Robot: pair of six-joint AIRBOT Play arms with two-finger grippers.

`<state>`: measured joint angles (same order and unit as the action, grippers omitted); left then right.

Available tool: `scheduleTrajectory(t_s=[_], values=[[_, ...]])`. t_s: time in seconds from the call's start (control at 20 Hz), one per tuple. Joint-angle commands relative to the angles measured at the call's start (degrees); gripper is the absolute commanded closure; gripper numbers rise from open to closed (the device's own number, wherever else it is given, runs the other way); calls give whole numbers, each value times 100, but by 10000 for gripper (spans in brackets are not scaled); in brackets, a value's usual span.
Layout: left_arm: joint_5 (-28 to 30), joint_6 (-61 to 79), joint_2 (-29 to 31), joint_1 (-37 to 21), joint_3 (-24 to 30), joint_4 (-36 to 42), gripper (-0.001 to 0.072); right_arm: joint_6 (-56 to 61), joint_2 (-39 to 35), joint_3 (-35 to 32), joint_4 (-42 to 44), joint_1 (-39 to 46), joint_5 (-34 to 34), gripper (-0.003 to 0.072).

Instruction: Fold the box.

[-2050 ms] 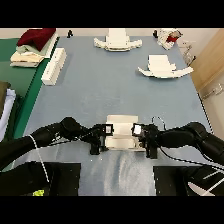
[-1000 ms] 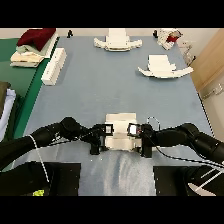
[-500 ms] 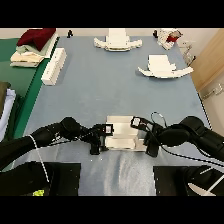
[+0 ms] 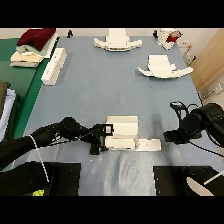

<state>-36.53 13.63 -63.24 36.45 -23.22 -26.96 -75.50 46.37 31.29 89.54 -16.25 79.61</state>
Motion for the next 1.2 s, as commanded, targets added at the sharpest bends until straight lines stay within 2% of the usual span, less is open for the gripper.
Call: scheduleTrajectory(t_s=[0.0,0.2,0.45,0.65,0.95,1.15], values=[[0,0,-2,0,2,-2,264,-214,306,-345,1792,780,-155,681],[2,2,-2,0,2,-2,263,-487,431,-745,2850,763,-1185,681],[2,2,-2,0,2,-2,263,-957,293,-763,3512,756,-1150,681],[0,2,-2,0,2,-2,264,-966,166,-815,3541,721,-1176,681],[0,0,-2,0,2,0,263,-966,164,-815,3582,83,-1316,681],[2,2,-2,0,2,-2,263,-964,39,-527,3591,7,-1316,681]])
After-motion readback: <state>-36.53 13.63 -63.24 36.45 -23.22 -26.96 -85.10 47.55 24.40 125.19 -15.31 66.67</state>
